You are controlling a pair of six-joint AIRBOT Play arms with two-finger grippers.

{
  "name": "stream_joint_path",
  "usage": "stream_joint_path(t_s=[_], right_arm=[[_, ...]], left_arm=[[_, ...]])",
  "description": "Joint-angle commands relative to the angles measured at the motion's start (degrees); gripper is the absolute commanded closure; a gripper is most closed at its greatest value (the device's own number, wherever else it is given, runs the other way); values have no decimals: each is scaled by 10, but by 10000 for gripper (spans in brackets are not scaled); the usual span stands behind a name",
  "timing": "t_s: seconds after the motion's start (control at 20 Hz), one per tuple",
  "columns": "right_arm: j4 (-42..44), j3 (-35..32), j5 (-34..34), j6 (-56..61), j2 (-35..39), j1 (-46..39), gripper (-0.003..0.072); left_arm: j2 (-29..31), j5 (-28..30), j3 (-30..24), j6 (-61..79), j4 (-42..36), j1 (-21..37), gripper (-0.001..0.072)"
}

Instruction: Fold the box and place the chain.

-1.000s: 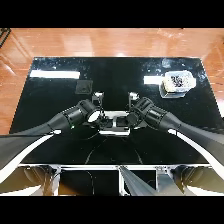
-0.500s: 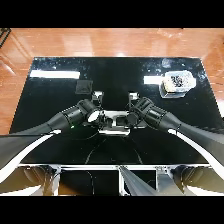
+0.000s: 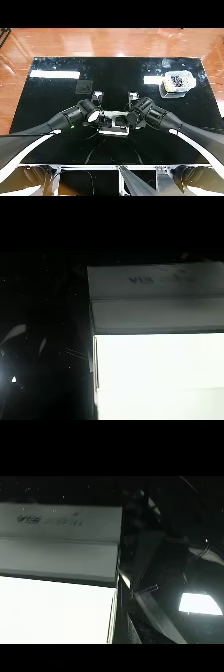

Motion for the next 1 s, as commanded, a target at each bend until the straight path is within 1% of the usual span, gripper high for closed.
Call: stream_joint_path(t_s=[0.0,0.15,0.25,0.45,0.6,0.7,0.8,0.9,0.95], right_arm=[[6,1,-8,-4,5,0,308],[14,1,-22,-27,6,0,308],[21,1,-38,-51,21,0,309],[17,1,-66,-103,114,-9,309],[16,1,-127,-152,209,-32,309],[9,1,-169,-180,269,-65,309],[-26,1,-209,-198,311,-116,309],[-50,1,-228,-228,325,-184,309],[-50,0,-225,-243,325,-221,309]], left_arm=[[0,1,0,-1,-1,0,682],[0,1,0,-1,-1,0,682],[0,1,0,-1,-1,0,682],[0,0,0,-1,-1,0,682],[0,-3,0,-1,0,0,682],[0,-4,0,-2,6,0,682],[0,-11,0,-7,18,0,683],[0,-14,0,-21,31,1,683],[0,-13,0,-21,32,1,683]])
